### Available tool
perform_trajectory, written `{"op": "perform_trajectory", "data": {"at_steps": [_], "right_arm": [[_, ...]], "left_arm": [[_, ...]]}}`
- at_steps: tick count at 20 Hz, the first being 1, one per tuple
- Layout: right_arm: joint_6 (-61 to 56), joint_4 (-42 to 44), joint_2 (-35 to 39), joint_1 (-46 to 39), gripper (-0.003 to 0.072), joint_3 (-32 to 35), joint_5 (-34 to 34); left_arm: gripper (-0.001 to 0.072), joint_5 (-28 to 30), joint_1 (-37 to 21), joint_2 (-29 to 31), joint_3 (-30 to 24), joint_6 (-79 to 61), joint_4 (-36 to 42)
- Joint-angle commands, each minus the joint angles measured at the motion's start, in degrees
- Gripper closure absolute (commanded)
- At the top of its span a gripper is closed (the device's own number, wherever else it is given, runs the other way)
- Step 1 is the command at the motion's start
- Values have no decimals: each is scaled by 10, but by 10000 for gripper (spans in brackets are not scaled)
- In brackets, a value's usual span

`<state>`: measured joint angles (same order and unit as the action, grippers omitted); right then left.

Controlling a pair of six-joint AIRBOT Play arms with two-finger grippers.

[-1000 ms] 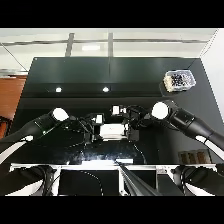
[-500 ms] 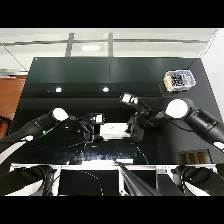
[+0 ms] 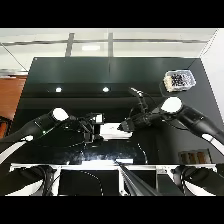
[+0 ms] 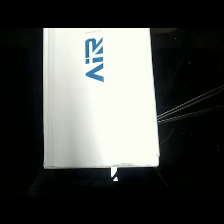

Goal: Fold the box and place the chain.

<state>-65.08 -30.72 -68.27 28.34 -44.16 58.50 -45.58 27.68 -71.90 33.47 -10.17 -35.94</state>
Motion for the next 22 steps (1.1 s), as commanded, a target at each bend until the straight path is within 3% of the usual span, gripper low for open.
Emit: {"op": "perform_trajectory", "data": {"at_steps": [1,8,17,22], "right_arm": [[-14,54,-49,-3,678,2,18],[-14,49,-105,-5,677,2,2],[-14,42,-106,-5,677,1,-10],[-5,35,-73,-18,677,-33,68]], "left_arm": [[492,-1,0,0,0,0,0],[491,-1,0,0,0,0,0],[491,1,0,0,0,0,0],[490,-1,0,0,0,0,0]]}}
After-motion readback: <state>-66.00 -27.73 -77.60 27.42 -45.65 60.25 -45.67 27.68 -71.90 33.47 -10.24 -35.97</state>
